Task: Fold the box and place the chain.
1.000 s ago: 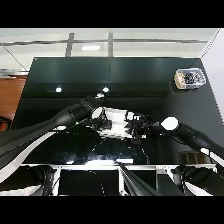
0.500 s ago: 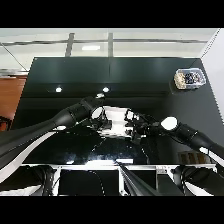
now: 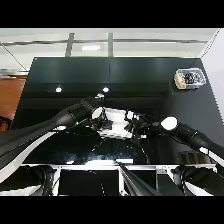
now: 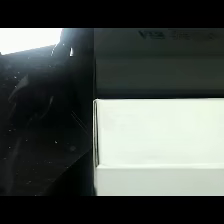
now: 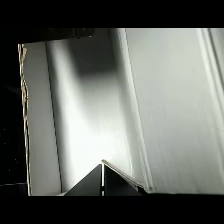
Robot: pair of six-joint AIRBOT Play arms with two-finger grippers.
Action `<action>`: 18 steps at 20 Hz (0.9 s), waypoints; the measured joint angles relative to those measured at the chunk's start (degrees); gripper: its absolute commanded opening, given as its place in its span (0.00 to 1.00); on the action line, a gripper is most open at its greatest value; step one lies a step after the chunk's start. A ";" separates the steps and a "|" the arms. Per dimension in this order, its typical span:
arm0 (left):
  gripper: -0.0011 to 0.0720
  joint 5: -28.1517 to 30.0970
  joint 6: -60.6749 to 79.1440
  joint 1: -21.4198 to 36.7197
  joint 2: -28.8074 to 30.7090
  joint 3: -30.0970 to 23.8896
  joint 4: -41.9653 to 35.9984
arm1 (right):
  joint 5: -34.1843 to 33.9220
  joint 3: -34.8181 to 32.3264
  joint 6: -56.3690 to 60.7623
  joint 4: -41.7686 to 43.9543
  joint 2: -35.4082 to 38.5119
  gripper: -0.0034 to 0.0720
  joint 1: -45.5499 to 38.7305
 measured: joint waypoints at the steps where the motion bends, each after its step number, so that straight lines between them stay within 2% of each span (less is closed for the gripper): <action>1: 0.06 0.00 -0.02 -0.02 0.00 0.00 0.00 | 0.04 0.00 0.85 -0.04 0.28 0.07 -0.15; 4: 0.06 0.02 -0.04 0.00 0.00 0.00 0.02 | 1.62 0.02 7.15 -1.05 2.60 0.07 -2.23; 7: 0.06 -0.42 -0.02 -0.02 0.00 0.00 0.09 | 8.00 0.52 17.99 -6.34 7.52 0.07 -8.17; 10: 0.06 -0.46 -0.02 -0.02 0.00 0.00 0.17 | 16.57 0.90 29.86 -13.09 12.74 0.07 -18.38; 12: 0.06 -0.46 -0.02 -0.02 0.00 0.00 0.20 | 19.58 0.74 39.43 -16.04 14.58 0.07 -26.32; 15: 0.06 -0.72 -0.02 -0.02 0.00 0.00 0.20 | 20.70 -1.49 55.10 -18.34 15.67 0.07 -35.23; 18: 0.06 -0.76 -0.04 -0.02 0.00 0.00 0.20 | 22.43 -5.27 65.24 -18.49 14.51 0.07 -38.32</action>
